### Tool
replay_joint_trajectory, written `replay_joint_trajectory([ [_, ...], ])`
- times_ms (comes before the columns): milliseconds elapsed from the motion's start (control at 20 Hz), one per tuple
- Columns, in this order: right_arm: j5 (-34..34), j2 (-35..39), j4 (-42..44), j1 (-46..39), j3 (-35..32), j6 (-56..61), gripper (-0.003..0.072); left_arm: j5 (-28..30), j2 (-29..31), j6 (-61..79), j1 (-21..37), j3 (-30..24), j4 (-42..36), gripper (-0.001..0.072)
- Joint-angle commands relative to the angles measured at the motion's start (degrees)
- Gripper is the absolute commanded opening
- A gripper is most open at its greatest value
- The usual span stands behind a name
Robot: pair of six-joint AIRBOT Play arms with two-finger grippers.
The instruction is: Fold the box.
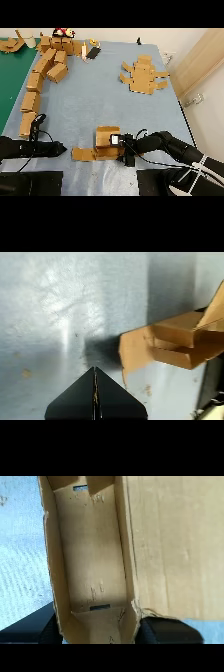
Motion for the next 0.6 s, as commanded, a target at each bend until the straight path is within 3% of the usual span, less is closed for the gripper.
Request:
replay_joint_trajectory([
  [0,0.0,0.0,0.0,0.0,0.0,0.0,0.0451,-1.9,-0.7,-0.5,2.4,-2.6,-7.1,0.0010],
  [300,0.0,0.0,0.0,0.0,0.0,0.0,0.0451,0.3,-1.2,-4.8,0.4,-6.0,-7.4,0.0010],
  [550,0.0,0.0,0.0,0.0,0.0,0.0,0.0451,10.2,-1.7,-10.9,-11.0,-6.3,-7.8,0.0009],
])
